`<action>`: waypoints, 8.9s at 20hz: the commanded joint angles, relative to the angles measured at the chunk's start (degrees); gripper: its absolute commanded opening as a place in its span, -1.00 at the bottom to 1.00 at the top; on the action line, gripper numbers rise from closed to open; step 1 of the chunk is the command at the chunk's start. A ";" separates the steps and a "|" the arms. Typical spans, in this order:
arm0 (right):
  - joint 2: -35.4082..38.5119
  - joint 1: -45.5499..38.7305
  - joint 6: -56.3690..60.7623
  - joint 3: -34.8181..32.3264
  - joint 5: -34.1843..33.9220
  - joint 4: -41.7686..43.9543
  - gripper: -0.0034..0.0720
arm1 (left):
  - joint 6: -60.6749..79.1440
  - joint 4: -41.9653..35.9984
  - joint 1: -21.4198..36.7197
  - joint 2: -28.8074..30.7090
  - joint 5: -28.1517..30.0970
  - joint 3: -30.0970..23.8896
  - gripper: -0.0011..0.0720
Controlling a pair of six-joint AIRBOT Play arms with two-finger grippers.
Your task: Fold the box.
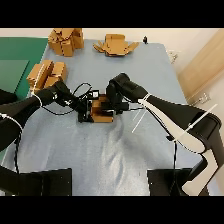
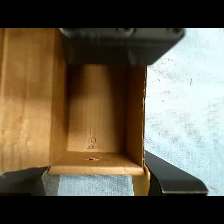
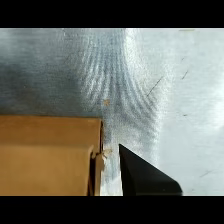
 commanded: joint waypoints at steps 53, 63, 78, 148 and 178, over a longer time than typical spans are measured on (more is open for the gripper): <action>-8.52 1.46 -3.80 10.38 -12.31 1.40 -0.36 | -0.02 0.07 0.04 0.00 -0.11 0.07 -0.93; -7.23 1.40 -4.70 10.43 -11.45 1.16 -0.07 | 0.00 0.07 0.04 0.00 0.09 0.07 -0.93; 15.04 -5.22 -12.37 -8.68 -2.60 3.54 -0.91 | 0.00 0.09 0.04 0.00 0.02 0.07 -0.93; 17.68 -9.57 -119.78 -23.04 22.21 40.52 -0.59 | -1.99 0.07 0.04 0.00 -1.66 0.07 -0.93; 22.47 -15.65 -113.11 -27.12 16.48 59.41 -0.90 | -1.97 0.28 0.04 0.00 -1.42 0.07 -0.93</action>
